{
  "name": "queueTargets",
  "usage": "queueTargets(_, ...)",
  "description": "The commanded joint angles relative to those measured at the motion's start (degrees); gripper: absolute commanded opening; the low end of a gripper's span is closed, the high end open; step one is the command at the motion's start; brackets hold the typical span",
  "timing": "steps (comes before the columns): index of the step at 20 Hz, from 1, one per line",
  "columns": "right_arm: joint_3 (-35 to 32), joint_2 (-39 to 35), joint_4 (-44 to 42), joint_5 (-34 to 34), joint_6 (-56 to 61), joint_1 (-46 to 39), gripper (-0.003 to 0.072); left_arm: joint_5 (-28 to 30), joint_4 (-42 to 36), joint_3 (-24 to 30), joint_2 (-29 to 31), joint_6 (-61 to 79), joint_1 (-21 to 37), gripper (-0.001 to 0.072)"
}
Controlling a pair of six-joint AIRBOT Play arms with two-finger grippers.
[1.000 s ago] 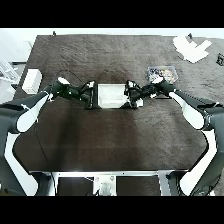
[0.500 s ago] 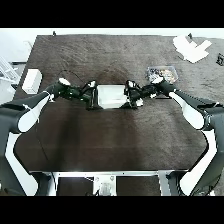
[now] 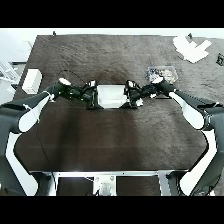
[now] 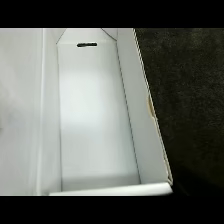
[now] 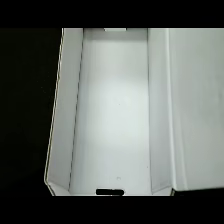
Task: Fold the box and place the chain.
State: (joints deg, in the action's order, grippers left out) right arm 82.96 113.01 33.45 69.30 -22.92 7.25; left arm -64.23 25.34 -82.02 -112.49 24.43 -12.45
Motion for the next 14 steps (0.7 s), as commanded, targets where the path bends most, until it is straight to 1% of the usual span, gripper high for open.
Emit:
queueTargets(1,0.0,0.0,0.0,0.2,0.0,0.1,0.0592,0.7,-0.1,-0.4,0.0,2.2,0.3,0.0706)
queueTargets(8,0.0,0.0,0.0,0.2,0.0,0.1,0.0592,1.3,-0.4,-0.5,0.0,4.6,0.4,0.0704)
queueTargets(10,0.0,0.0,0.0,0.2,0.0,0.0,0.0592,1.0,-1.9,-0.5,-0.3,4.5,0.9,0.0704)
queueTargets(14,0.0,0.0,0.0,0.2,0.0,0.0,0.0592,0.5,-1.8,-0.5,-0.4,0.9,1.2,0.0708)
